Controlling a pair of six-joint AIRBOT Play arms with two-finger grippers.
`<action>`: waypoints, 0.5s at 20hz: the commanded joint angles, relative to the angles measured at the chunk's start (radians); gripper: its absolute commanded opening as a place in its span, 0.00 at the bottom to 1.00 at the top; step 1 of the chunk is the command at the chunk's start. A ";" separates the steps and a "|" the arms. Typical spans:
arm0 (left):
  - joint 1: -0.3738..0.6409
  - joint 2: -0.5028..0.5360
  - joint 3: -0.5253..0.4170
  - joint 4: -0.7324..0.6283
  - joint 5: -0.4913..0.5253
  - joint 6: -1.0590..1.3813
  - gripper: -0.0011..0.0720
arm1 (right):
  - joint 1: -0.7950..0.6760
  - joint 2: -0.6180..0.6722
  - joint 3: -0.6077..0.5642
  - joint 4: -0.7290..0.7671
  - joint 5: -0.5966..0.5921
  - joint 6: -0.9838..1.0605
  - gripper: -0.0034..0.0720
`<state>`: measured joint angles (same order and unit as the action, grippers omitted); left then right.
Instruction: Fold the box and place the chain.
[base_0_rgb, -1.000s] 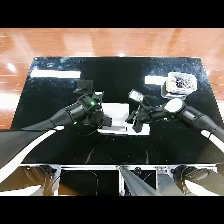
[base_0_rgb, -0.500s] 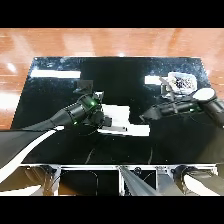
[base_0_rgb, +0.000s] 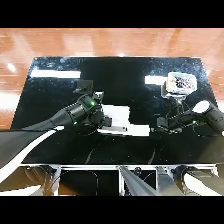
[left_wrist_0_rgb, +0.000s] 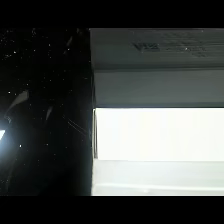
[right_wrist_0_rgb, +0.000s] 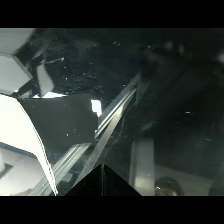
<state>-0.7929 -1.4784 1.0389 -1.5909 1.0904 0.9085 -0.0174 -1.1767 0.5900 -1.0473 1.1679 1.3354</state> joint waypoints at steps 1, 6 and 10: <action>-0.001 0.000 0.000 0.000 0.003 0.000 0.04 | 0.083 -0.026 -0.016 0.005 -0.058 0.030 0.09; -0.001 0.000 0.000 -0.019 0.000 0.000 0.04 | 0.219 -0.046 -0.015 0.207 -0.169 -0.062 0.09; -0.001 0.000 0.000 -0.019 -0.002 0.000 0.04 | 0.230 -0.045 -0.014 0.259 -0.131 -0.120 0.56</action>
<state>-0.7933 -1.4784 1.0389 -1.6035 1.0916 0.9081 0.1913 -1.2201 0.5755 -0.8501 1.0294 1.2659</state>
